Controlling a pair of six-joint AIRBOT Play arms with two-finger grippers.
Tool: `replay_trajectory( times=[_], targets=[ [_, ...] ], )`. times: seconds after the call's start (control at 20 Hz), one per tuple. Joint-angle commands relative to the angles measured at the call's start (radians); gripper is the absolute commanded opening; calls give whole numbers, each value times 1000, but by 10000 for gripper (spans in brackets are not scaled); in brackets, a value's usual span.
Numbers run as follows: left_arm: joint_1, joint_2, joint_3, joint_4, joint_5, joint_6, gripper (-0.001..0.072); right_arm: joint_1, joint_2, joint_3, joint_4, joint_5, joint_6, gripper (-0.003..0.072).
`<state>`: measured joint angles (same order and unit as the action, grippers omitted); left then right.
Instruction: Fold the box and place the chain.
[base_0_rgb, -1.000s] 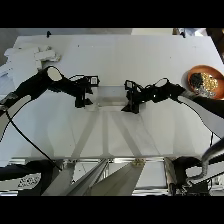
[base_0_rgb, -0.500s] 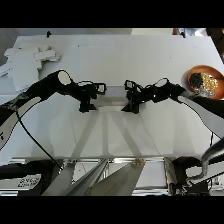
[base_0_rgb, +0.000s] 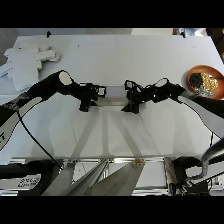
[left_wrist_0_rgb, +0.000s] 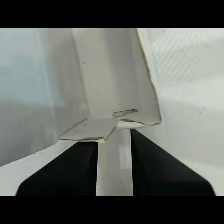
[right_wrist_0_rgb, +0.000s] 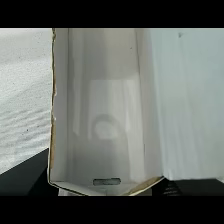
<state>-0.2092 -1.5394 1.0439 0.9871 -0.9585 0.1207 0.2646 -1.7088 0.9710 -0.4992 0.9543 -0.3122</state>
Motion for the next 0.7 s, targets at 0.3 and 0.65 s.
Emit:
replay_trajectory(
  times=[0.3, 0.65],
  targets=[
    [-4, -39, 1, -126, -19, 14, 216, 0, 1, 1, 0, 0, 0, 435],
    [-1, -47, 1, -127, -33, 13, 493, 0, 1, 1, 0, 0, 0, 435]
  ],
)
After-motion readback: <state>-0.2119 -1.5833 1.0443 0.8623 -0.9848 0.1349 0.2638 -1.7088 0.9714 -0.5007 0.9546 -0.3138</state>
